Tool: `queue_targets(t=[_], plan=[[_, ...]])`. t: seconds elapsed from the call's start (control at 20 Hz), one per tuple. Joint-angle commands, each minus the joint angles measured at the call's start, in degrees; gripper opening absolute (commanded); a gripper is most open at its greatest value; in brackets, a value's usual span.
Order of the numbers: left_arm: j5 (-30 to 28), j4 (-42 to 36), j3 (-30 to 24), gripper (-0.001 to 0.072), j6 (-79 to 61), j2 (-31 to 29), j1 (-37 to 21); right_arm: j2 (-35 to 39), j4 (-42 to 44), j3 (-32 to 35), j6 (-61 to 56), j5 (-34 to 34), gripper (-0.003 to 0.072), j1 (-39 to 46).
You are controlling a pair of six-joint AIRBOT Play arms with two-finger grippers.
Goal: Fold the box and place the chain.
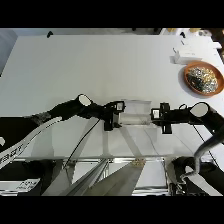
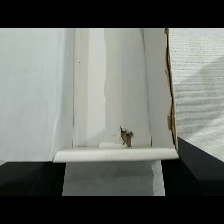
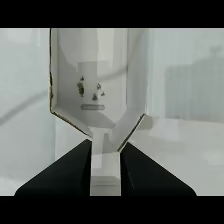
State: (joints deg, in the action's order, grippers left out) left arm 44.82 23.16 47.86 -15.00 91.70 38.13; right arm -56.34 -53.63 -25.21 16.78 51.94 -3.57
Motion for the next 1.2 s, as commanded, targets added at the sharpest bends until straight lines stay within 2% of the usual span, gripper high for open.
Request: queue_targets(t=[0.0, 0.4, 0.7, 0.8, 0.9, 1.0, 1.05, 1.15], plan=[[0.0, 0.0, 0.0, 0.0276, 0.0, 0.0, -0.1, -0.1, 1.9, 0.4, 1.2, 1.5, 0.0162, -0.1], [0.0, 0.0, 0.0, 0.0276, 0.0, 0.0, -0.1, -0.1, 9.1, 0.9, 3.3, 1.0, 0.0165, -1.4], [0.0, 0.0, 0.0, 0.0276, 0.0, 0.0, -0.1, -2.6, 9.1, 0.9, 3.2, -3.2, 0.0185, -5.7], [0.0, 0.0, 0.0, 0.0276, 0.0, 0.0, -0.1, -2.8, 9.2, 0.9, 3.2, -3.1, 0.0273, -5.7], [0.0, 0.0, 0.0, 0.0276, 0.0, 0.0, -0.1, -3.3, 9.6, 0.9, 3.2, -3.1, 0.032, -5.7], [0.0, 0.0, 0.0, 0.0276, 0.0, 0.0, -0.1, -3.8, 10.8, 0.9, 2.8, -3.1, 0.0434, -5.8], [0.0, 0.0, 0.0, 0.0276, 0.0, 0.0, -0.1, -3.8, 11.4, 0.9, 2.8, -3.1, 0.0461, -5.7], [0.0, 0.0, 0.0, 0.0276, 0.0, 0.0, -0.1, -3.8, 11.4, 0.9, 1.1, -2.9, 0.0463, -5.7]])
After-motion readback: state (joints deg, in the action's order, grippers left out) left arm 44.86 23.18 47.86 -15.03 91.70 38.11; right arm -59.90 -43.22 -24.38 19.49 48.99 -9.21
